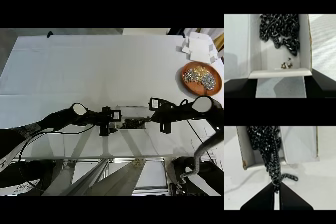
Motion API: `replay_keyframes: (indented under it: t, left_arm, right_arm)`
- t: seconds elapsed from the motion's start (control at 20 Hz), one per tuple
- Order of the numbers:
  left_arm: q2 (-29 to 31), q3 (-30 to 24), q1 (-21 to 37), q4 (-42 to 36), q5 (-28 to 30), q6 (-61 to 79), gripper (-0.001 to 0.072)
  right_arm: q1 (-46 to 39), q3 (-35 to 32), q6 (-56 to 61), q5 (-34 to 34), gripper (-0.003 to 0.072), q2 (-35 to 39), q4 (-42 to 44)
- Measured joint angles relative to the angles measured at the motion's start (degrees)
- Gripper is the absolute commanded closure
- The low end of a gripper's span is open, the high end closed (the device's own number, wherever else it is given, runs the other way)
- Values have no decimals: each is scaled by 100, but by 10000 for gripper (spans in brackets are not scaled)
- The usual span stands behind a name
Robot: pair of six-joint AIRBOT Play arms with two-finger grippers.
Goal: Fold the box and place the chain.
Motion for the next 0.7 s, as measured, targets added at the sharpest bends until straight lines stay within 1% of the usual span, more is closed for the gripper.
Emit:
replay_keyframes:
  t: [0.15, 0.3, 0.5, 0.6, 0.7]
  left_arm:
    - [0, 0, 0, 0, 0, 0, 435]
    - [0, 0, 0, 2, 2, 0, 435]
    - [0, 0, 0, 0, 0, 0, 435]
    - [0, 0, 0, 2, 0, 0, 435]
    - [0, 0, 0, 2, 0, 0, 435]
  right_arm:
    - [0, 0, 122, 92, 677, 549, 398]
    - [0, 0, 188, 221, 677, 852, 1222]
    - [0, 0, 208, 313, 677, 988, 2483]
    - [11, 0, 219, 315, 676, 1003, 2881]
    - [92, 0, 254, 299, 676, 942, 3106]
